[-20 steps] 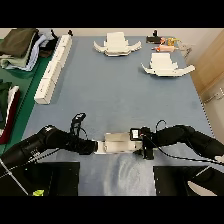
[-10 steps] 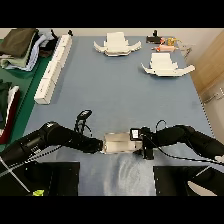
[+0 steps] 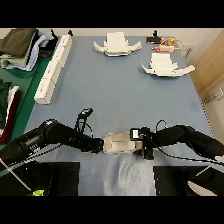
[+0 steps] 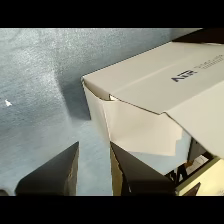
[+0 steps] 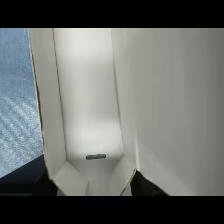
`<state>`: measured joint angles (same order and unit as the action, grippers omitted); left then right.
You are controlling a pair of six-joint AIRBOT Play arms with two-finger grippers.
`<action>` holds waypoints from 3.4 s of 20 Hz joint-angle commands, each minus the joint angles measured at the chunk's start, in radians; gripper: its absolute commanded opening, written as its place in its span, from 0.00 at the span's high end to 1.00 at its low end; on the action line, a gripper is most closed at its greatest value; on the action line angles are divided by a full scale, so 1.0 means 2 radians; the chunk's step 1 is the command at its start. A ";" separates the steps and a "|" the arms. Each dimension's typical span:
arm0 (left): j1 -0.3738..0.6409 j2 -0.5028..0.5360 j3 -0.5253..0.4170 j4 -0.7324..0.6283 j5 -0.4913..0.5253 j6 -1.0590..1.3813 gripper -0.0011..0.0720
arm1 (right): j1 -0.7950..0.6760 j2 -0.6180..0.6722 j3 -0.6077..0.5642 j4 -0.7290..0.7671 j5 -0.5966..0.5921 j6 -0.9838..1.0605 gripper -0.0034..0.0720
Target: Fold the box.
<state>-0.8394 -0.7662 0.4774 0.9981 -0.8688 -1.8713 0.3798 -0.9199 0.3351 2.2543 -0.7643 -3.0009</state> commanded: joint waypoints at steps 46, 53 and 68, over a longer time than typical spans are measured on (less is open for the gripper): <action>-0.182 -0.269 0.194 0.279 -0.081 -0.449 0.97 | 0.000 0.000 0.000 0.000 0.000 0.000 0.28; -0.182 -0.268 0.198 0.275 -0.090 -0.442 0.31 | 0.000 0.000 0.000 0.000 0.000 0.000 0.28; -0.150 -0.112 0.223 0.283 -0.262 -0.329 0.97 | 0.000 0.000 0.000 0.000 0.000 0.000 0.28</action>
<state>-1.1709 -1.0885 0.9226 1.5578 -1.2533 -2.6411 0.3801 -0.9199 0.3351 2.2543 -0.7639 -3.0009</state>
